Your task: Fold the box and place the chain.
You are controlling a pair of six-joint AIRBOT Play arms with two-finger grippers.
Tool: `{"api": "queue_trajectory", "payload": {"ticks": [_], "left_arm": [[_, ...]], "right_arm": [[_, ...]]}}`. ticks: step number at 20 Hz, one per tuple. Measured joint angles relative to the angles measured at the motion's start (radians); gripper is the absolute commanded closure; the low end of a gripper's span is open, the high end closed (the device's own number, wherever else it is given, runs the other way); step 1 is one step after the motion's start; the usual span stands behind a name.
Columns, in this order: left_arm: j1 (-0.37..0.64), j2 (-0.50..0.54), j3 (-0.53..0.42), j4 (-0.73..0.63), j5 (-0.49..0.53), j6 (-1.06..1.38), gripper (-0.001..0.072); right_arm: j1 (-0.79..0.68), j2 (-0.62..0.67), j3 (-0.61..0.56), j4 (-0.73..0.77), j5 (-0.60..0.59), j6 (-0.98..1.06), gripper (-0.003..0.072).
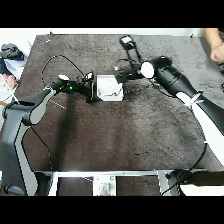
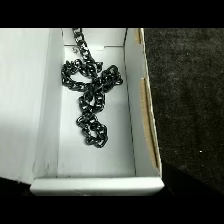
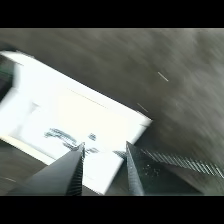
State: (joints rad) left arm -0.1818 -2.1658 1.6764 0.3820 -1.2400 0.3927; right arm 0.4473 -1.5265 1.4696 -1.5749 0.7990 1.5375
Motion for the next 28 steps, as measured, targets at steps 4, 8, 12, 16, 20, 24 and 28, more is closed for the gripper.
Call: {"api": "queue_trajectory", "payload": {"ticks": [4,8,12,16,20,24,28], "left_arm": [[0.000,0.000,0.000,0.000,0.000,0.000,0.0195],[0.000,0.000,0.000,0.000,0.000,0.000,0.0195],[0.000,0.000,0.000,0.000,0.000,0.000,0.0195],[0.000,0.000,0.000,0.000,0.000,0.000,0.0195],[0.000,0.000,0.000,0.000,0.001,0.000,0.0195],[0.000,0.000,0.000,0.000,0.001,0.000,0.0195],[0.000,0.000,0.000,0.000,0.001,0.000,0.0195]], "right_arm": [[-0.193,0.042,-0.162,0.008,-0.043,0.114,0.0389],[-0.347,0.034,-0.316,0.113,-0.188,0.203,0.0389],[-0.395,-0.035,-0.361,0.256,-0.344,0.225,0.0389],[-0.401,-0.131,-0.331,0.369,-0.454,0.229,0.0392],[-0.399,-0.211,-0.266,0.416,-0.496,0.232,0.0675],[-0.386,-0.207,-0.237,0.436,-0.473,0.219,0.0676],[-0.311,-0.052,-0.229,0.444,-0.369,0.113,0.0676]]}}
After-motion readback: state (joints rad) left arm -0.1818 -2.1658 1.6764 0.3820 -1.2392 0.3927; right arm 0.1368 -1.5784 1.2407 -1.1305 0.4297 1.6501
